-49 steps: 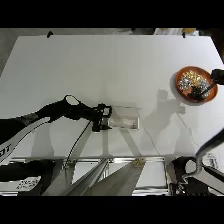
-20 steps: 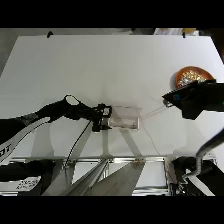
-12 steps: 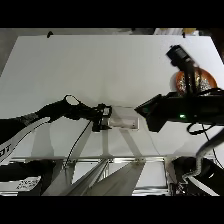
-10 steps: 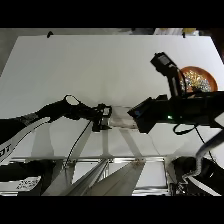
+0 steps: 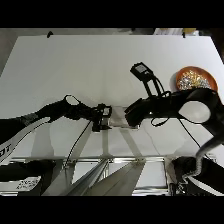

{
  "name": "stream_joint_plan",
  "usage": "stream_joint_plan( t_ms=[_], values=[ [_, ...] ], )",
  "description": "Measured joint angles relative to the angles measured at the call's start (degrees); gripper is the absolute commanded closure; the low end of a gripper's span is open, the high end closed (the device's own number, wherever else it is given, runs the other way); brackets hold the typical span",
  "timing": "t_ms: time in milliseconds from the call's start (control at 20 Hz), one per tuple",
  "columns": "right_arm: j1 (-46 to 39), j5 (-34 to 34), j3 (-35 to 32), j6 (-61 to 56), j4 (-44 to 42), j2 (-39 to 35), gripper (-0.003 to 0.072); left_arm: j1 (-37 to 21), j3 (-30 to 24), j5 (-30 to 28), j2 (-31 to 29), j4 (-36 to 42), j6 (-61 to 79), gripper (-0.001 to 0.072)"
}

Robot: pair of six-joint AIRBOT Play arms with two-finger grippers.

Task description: Fold the box and place the chain.

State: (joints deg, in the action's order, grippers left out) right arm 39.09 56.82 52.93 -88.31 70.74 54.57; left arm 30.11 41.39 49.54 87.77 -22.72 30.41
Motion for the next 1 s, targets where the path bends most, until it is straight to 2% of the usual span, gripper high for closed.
stream_joint_plan(
  t_ms=[200,250,350,400,650,750,1000],
  values=[
    [0.0,-1.4,-1.2,0.0,0.9,6.2,0.0668,0.0,0.0,0.0,0.0,0.0,0.0,0.0457],
    [0.0,-1.4,-1.3,0.1,1.0,7.5,0.0645,0.0,0.0,0.0,0.0,0.0,0.0,0.0457],
    [0.0,-1.6,-1.5,0.2,1.2,9.4,0.0481,0.0,0.0,0.0,0.0,0.0,0.0,0.0457],
    [0.0,-1.6,-1.5,0.2,1.2,9.9,0.0463,0.0,0.0,0.0,0.0,0.0,0.0,0.0457],
    [0.0,3.3,0.5,1.1,1.2,10.0,0.0472,0.0,0.0,0.0,0.0,0.0,0.0,0.0457],
    [-0.7,5.7,2.8,2.1,1.3,8.2,0.0597,0.0,0.0,0.0,0.0,0.0,0.0,0.0457],
    [-10.8,9.6,6.7,2.9,4.8,4.2,0.0601,0.0,0.0,0.0,0.0,0.0,0.0,0.0457]
  ],
)
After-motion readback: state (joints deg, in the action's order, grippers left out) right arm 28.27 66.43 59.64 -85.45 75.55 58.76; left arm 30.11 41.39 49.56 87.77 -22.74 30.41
